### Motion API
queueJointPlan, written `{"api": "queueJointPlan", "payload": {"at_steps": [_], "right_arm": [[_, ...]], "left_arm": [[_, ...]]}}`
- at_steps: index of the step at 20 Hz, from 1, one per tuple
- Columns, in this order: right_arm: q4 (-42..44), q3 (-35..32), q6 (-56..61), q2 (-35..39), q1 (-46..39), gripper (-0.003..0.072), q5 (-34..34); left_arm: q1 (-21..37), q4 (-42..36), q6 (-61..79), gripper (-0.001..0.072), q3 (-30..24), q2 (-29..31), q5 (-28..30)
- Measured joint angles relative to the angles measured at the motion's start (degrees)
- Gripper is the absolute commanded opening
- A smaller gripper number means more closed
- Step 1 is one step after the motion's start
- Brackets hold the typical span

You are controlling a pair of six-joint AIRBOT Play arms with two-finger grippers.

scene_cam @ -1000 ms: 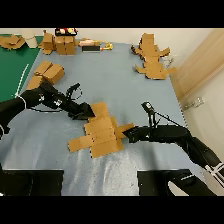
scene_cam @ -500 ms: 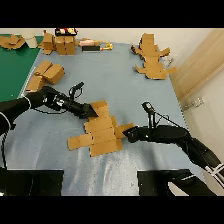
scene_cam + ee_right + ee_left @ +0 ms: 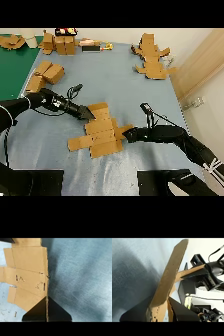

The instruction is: Fold the box.

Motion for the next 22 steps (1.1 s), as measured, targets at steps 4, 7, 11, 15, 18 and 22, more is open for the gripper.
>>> {"api": "queueJointPlan", "payload": {"at_steps": [4, 7, 11, 15, 18, 22], "right_arm": [[-0.02, 0.0, 0.0, -0.61, 0.0, 0.0001, 0.04], [-0.04, 0.0, 0.0, -0.76, 0.0, 0.0001, 0.02], [-0.04, 0.0, 0.0, -0.81, 0.0, 0.0001, 0.04], [-0.13, 0.0, 0.0, -0.81, 0.0, 0.0003, 0.07], [-0.15, 0.0, 0.02, -0.81, 0.0, 0.0246, 0.17], [-2.82, 1.03, 2.56, -0.74, -1.95, 0.0298, 1.14]], "left_arm": [[1.25, -0.57, 0.55, 0.0285, 0.0, -0.17, -1.44], [0.5, -0.87, 0.92, 0.0285, 0.0, -0.48, -1.7], [-0.68, -0.85, 1.29, 0.0096, 0.0, -1.03, -1.88], [-1.03, -0.9, 2.56, 0.0013, 0.0, -1.14, -1.81], [-1.2, -1.16, 4.15, 0.0012, 0.0, -1.18, -1.68], [-1.38, -1.62, 5.95, 0.0012, 0.59, 0.44, -1.92]]}}
